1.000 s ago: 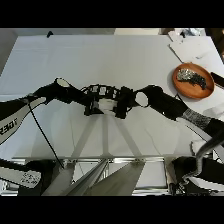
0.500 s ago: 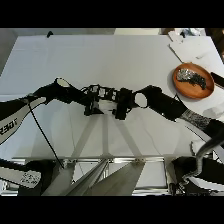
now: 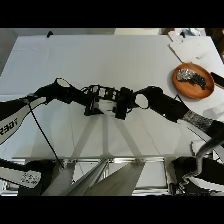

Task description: Fold the box and place the chain.

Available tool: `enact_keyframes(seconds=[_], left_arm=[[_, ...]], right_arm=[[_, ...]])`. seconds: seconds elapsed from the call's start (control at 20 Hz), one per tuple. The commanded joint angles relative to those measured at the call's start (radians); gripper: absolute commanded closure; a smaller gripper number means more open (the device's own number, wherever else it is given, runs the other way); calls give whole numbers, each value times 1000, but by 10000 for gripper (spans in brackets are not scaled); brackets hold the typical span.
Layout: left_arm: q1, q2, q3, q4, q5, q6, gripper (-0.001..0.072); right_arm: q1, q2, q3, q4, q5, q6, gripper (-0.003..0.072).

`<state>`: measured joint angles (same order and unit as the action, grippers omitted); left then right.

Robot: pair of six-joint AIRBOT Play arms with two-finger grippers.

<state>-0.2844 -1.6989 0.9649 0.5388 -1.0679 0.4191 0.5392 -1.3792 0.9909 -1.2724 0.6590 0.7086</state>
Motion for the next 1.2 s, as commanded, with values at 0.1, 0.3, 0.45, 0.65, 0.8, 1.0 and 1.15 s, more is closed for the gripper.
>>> enact_keyframes(seconds=[0.1,0.3,0.45,0.65,0.8,1.0,1.15], left_arm=[[0,1,0,0,1,2,371],[0,1,0,0,1,2,371],[0,1,0,0,2,2,371],[0,1,0,0,1,2,371],[0,1,0,0,1,2,371],[0,1,0,0,2,2,371],[0,1,0,0,1,2,371]], right_arm=[[0,-26,0,-8,-71,27,311],[11,-34,0,-7,-20,45,304],[29,-34,0,-6,33,48,268],[33,-29,0,-20,9,47,158],[33,-7,0,-82,-15,51,147],[32,53,0,-146,-19,54,149],[32,89,0,-143,-18,79,151]])
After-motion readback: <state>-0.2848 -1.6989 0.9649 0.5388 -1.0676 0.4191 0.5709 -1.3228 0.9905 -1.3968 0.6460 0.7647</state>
